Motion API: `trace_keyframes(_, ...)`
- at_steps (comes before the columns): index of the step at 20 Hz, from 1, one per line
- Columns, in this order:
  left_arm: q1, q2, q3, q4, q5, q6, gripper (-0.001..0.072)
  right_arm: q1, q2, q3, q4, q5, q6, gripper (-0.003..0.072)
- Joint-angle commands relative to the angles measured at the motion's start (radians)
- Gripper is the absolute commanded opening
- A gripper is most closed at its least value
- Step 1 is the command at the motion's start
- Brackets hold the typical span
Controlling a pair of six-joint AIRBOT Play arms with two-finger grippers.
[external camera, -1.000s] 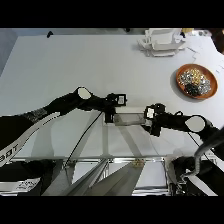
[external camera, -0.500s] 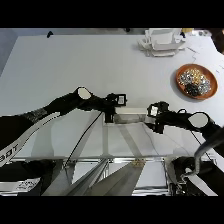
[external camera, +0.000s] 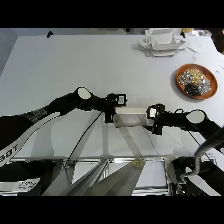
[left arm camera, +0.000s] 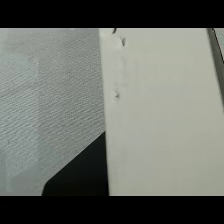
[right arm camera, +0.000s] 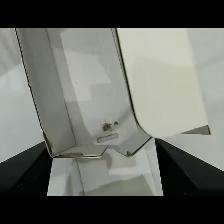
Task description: Fold the box and place the chain.
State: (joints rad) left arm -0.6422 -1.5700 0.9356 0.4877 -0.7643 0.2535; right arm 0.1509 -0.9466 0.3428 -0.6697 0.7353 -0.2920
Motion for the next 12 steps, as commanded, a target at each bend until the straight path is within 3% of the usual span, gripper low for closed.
trace_keyframes(1, 0.0, 0.0, 0.0, 0.0, 0.0, 0.0, 0.0009, -0.03, -0.06, 0.001, 0.076, 0.014, -0.138, 0.0696)
trace_keyframes(5, 0.0, 0.0, 0.0, 0.0, 0.0, 0.0, 0.0009, -0.073, -0.138, 0.023, 0.124, 0.071, -0.248, 0.0696)
trace_keyframes(12, 0.0, 0.0, 0.0, 0.0, 0.0, 0.0, 0.0009, -0.076, -0.271, 0.113, 0.133, 0.168, -0.266, 0.0695)
